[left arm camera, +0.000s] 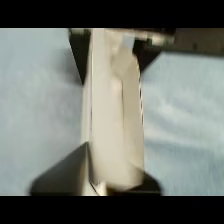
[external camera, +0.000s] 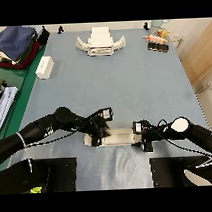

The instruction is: Fold the box.

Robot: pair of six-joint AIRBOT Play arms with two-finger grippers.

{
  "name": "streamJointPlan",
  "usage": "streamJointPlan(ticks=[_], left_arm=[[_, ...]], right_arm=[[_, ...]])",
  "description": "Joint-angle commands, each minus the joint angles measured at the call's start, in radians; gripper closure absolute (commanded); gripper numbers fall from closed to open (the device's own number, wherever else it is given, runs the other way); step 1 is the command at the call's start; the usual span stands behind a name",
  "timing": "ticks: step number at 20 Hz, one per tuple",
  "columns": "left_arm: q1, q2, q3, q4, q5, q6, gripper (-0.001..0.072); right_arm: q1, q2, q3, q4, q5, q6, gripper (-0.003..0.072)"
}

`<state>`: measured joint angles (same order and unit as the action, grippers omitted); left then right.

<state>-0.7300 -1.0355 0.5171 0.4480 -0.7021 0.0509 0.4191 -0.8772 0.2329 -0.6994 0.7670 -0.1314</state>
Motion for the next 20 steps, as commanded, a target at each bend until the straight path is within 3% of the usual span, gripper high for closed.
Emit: streamJointPlan(ticks=[1, 5, 7, 9, 11, 12, 14, 16, 20], left_arm=[[0.002, 0.005, 0.006, -0.029, 0.004, -0.042, 0.0259], [0.002, 0.043, 0.007, 0.035, -0.014, -0.216, 0.0258], [0.002, 0.109, 0.007, 0.199, -0.060, -0.409, 0.0257], [0.002, 0.198, 0.007, 0.425, -0.130, -0.681, 0.0103], [0.002, 0.293, 0.007, 0.624, -0.217, -0.971, 0.0111], [0.002, 0.328, 0.007, 0.660, -0.256, -1.088, 0.0209], [-0.002, 0.372, 0.008, 0.621, -0.322, -1.215, 0.0691], [-0.019, 0.369, 0.007, 0.454, -0.323, -1.268, 0.0695], [-0.105, 0.273, 0.008, 0.126, -0.087, -1.309, 0.0694]], right_arm=[[0.001, 0.000, 0.001, 0.000, 0.001, 0.000, 0.0183], [0.001, 0.000, 0.001, 0.000, 0.001, 0.000, 0.0183], [0.001, 0.000, 0.001, 0.000, 0.001, 0.000, 0.0183], [0.001, 0.000, 0.001, 0.000, 0.001, 0.000, 0.0183], [0.001, 0.000, 0.001, 0.000, 0.001, 0.000, 0.0183], [0.001, 0.000, 0.001, 0.000, 0.001, 0.000, 0.0183], [0.001, 0.000, 0.001, 0.000, 0.001, 0.000, 0.0183], [0.001, 0.000, 0.001, 0.000, 0.001, 0.000, 0.0183], [0.001, -0.001, 0.001, 0.000, 0.001, 0.000, 0.0183]])
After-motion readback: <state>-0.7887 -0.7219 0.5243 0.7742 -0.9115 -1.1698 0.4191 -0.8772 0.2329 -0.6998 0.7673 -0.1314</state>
